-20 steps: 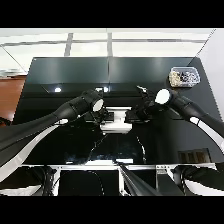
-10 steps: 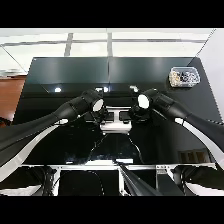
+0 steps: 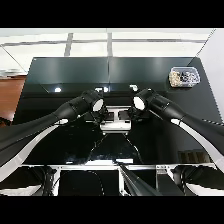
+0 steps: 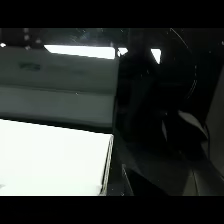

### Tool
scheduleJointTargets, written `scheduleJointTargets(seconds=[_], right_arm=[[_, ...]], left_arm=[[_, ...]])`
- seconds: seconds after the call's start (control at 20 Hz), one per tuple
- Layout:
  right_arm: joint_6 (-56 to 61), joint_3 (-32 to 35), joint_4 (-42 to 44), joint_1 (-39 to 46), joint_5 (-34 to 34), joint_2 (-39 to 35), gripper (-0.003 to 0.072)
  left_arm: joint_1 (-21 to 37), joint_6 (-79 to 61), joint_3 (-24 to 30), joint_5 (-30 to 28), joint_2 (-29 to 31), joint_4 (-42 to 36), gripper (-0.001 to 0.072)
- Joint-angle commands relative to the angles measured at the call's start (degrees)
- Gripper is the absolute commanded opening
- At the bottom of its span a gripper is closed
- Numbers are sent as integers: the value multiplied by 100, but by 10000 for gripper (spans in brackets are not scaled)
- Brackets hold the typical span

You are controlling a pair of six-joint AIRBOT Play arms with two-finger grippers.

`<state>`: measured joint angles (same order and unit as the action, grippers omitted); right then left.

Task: Fold the box and place the chain.

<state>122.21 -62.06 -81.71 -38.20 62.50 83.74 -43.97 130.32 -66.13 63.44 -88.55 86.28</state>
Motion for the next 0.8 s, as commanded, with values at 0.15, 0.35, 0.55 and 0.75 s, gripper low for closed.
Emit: scheduleJointTargets(seconds=[0.15,0.35,0.55,0.75], right_arm=[[61,-13,-24,-98,70,254,12],[61,-24,-20,-96,28,251,13],[57,-37,87,-96,22,251,201],[55,-37,79,-94,15,254,73]], left_arm=[[2,-2,-2,2,-2,0,26],[2,-2,-2,2,-2,0,25],[2,-2,-2,2,-2,2,26],[4,-2,-2,2,-2,0,25]])
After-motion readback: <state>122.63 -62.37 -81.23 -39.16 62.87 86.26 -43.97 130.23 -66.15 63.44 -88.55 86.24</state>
